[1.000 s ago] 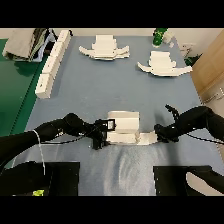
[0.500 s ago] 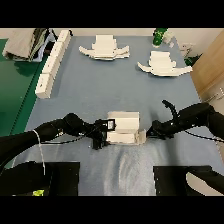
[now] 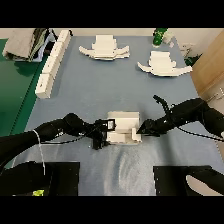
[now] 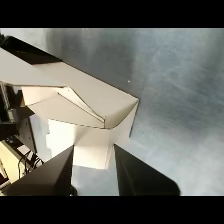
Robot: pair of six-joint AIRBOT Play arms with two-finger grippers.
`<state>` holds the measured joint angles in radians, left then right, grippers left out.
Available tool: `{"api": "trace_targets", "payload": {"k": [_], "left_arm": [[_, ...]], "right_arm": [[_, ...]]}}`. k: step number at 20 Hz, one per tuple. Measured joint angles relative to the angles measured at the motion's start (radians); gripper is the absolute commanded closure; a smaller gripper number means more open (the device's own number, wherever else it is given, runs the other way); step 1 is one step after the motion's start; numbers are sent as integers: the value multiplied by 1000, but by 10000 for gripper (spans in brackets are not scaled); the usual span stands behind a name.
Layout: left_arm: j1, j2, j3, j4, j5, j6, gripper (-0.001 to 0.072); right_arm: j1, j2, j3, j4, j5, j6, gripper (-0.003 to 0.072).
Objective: Fold the box.
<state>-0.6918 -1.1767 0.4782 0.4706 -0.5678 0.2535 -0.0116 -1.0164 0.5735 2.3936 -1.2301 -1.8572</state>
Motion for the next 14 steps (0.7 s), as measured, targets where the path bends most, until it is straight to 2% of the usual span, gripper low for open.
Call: {"api": "trace_targets", "payload": {"k": [7, 10, 14], "left_arm": [[0, 0, 0, 0, 0, 0, 430], [0, 0, 0, 0, 0, 0, 430], [0, 0, 0, 0, 0, 0, 430]], "right_arm": [[131, 0, 37, -132, 98, 173, 306], [248, -1, 80, -294, 141, 367, 338], [431, -32, 163, -536, 148, 638, 338]]}}
